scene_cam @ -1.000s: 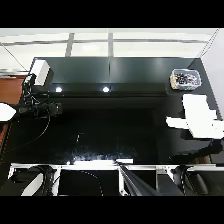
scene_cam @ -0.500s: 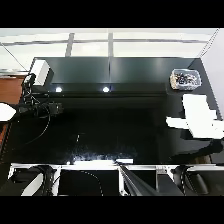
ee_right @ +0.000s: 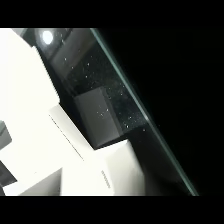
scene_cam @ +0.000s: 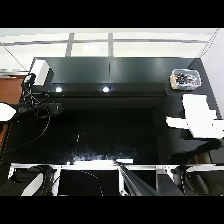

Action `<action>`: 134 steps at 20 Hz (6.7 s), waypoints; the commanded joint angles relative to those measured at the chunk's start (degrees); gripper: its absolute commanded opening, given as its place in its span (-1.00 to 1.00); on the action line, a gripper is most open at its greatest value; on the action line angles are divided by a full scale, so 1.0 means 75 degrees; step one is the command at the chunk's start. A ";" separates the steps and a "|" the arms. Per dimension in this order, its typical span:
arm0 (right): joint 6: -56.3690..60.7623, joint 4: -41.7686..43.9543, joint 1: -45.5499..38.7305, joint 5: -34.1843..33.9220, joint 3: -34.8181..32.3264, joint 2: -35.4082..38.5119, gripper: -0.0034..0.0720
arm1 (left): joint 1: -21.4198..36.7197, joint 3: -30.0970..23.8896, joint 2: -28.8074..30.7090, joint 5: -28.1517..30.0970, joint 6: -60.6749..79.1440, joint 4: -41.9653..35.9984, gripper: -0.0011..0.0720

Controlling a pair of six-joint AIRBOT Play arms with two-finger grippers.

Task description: Fold the box and place the chain.

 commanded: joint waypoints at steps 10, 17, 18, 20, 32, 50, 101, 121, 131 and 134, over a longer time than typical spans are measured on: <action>-0.0475 0.0248 0.0169 0.0111 -0.0589 0.0577 -0.87 | 0.0000 0.0000 -0.0006 0.0003 0.0003 0.0003 -0.90; -0.0152 0.0714 0.0723 -0.0589 -0.2521 0.2527 -0.87 | 0.0000 0.0000 -0.0006 0.0003 0.0026 0.0003 -0.90; -0.0108 0.0839 0.0857 -0.0702 -0.2897 0.2897 -0.87 | 0.0000 0.0000 -0.0006 0.0009 0.0026 0.0003 -0.91; -0.0050 0.1195 0.1294 -0.0927 -0.3774 0.3678 -0.87 | 0.0000 0.0000 -0.0006 0.0003 0.0023 0.0000 -0.90; 0.0093 0.2433 0.6481 -0.3582 -0.6169 0.7857 -0.88 | 0.0000 0.0000 -0.0006 0.0064 0.0020 -0.0061 -0.90; -0.0691 0.2672 1.1074 -0.7790 -0.9506 0.9976 -0.88 | -0.0003 0.0000 -0.0230 0.0443 0.0020 -0.0898 -0.90; -0.1014 -0.1177 0.8075 -0.5243 -0.6473 0.9941 0.96 | -0.3576 0.1218 -0.3934 0.0306 1.1634 -0.3308 -0.92; -0.6152 0.0373 1.0914 -0.5097 -0.9101 0.8746 0.96 | -0.3853 0.0988 -0.4759 0.0857 1.2913 -0.4989 -0.91; -0.7350 0.0705 1.2654 -0.6362 -0.9101 0.7656 0.96 | -0.3864 0.0988 -0.4759 0.0933 1.2849 -0.4975 -0.91; -0.7411 0.0758 1.2980 -0.6752 -0.9098 0.7603 0.96 | -0.3864 0.0988 -0.4759 0.0933 1.2849 -0.4975 -0.91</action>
